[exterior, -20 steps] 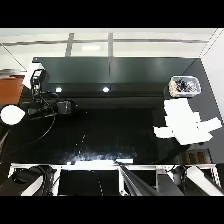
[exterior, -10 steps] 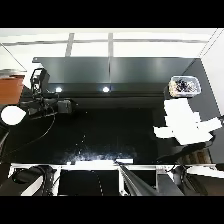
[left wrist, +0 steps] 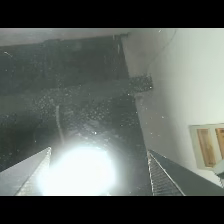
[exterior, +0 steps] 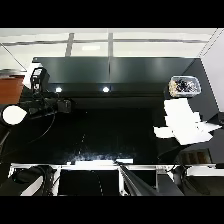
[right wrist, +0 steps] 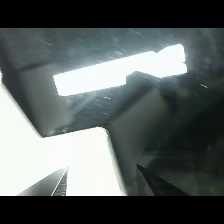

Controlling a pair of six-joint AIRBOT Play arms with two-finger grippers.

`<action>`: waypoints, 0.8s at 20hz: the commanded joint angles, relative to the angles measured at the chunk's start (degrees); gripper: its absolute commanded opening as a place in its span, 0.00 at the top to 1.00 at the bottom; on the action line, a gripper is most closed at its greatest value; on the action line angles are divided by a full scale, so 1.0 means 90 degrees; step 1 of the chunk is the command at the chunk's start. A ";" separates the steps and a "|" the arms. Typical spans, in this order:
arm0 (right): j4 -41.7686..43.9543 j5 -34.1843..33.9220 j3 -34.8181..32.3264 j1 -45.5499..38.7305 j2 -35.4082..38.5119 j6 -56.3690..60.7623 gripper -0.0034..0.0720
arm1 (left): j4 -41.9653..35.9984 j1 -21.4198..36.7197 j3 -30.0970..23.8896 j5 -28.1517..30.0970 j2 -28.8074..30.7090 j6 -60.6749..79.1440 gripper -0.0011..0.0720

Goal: Fold the box and place the chain.

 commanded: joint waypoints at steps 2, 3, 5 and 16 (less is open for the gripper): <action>-0.0090 0.0085 0.0015 0.0044 0.0000 0.0313 0.81 | 0.0010 -0.0005 0.0000 -0.0010 -0.0124 0.0000 0.02; -0.0036 0.0197 0.0015 0.0044 0.0010 0.0282 0.87 | 0.0010 -0.0005 0.0000 -0.0019 -0.0170 0.0000 0.02; 0.0041 0.0396 0.0015 0.0044 0.0063 0.0267 0.87 | 0.0012 -0.0005 0.0000 -0.0068 -0.0277 0.0002 0.02; 0.1433 0.0721 -0.0690 0.0736 0.1144 0.0209 0.92 | -0.0041 -0.0005 0.0000 -0.0126 -0.0355 0.0000 0.02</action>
